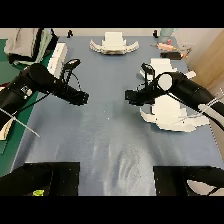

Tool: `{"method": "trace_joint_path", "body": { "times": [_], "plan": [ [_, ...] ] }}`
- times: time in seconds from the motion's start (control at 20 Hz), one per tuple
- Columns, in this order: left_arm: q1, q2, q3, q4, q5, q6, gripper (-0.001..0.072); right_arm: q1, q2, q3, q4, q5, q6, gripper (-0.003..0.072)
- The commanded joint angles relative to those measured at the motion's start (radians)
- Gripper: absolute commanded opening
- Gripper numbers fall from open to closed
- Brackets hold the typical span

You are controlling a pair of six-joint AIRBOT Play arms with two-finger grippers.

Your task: Fold the box.

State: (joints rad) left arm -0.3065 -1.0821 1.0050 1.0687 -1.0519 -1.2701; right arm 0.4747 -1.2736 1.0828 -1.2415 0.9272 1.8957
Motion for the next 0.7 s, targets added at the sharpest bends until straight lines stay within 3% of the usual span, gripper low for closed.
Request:
{"method": "trace_joint_path", "body": {
  "times": [0.0, 0.05, 0.1, 0.15, 0.25, 0.3, 0.35, 0.4, 0.5, 0.65],
  "plan": [
    [0.000, 0.000, -0.001, -0.010, 0.079, -0.003, 0.0016, -0.047, -0.001, 0.073, -0.038, 0.129, 0.019, 0.0043],
    [0.000, 0.000, -0.001, -0.029, 0.082, -0.003, 0.0016, -0.103, 0.000, 0.145, -0.107, 0.272, 0.036, 0.0209],
    [0.000, 0.000, -0.001, -0.042, 0.092, -0.003, 0.0016, -0.161, -0.001, 0.212, -0.208, 0.406, 0.045, 0.0331],
    [0.000, 0.000, -0.001, -0.052, 0.095, -0.003, 0.0017, -0.230, 0.000, 0.270, -0.332, 0.525, 0.044, 0.0342],
    [0.000, -0.001, -0.001, -0.080, 0.092, -0.003, 0.0020, -0.387, -0.001, 0.311, -0.510, 0.646, -0.002, 0.0342],
    [0.000, -0.002, -0.001, -0.091, 0.092, -0.003, 0.0218, -0.476, -0.005, 0.306, -0.526, 0.654, -0.042, 0.0343],
    [0.000, -0.002, -0.001, -0.109, 0.092, -0.005, 0.0545, -0.575, -0.011, 0.291, -0.524, 0.648, -0.078, 0.0342],
    [0.000, -0.002, -0.001, -0.126, 0.092, -0.006, 0.0590, -0.664, -0.019, 0.270, -0.521, 0.640, -0.113, 0.0343],
    [0.000, -0.002, -0.001, -0.167, 0.080, -0.010, 0.0590, -0.837, -0.049, 0.225, -0.475, 0.638, -0.224, 0.0511],
    [0.000, -0.002, -0.001, -0.201, 0.059, -0.065, 0.0591, -1.052, -0.125, 0.206, -0.304, 0.636, -0.423, 0.0510]
  ]
}}
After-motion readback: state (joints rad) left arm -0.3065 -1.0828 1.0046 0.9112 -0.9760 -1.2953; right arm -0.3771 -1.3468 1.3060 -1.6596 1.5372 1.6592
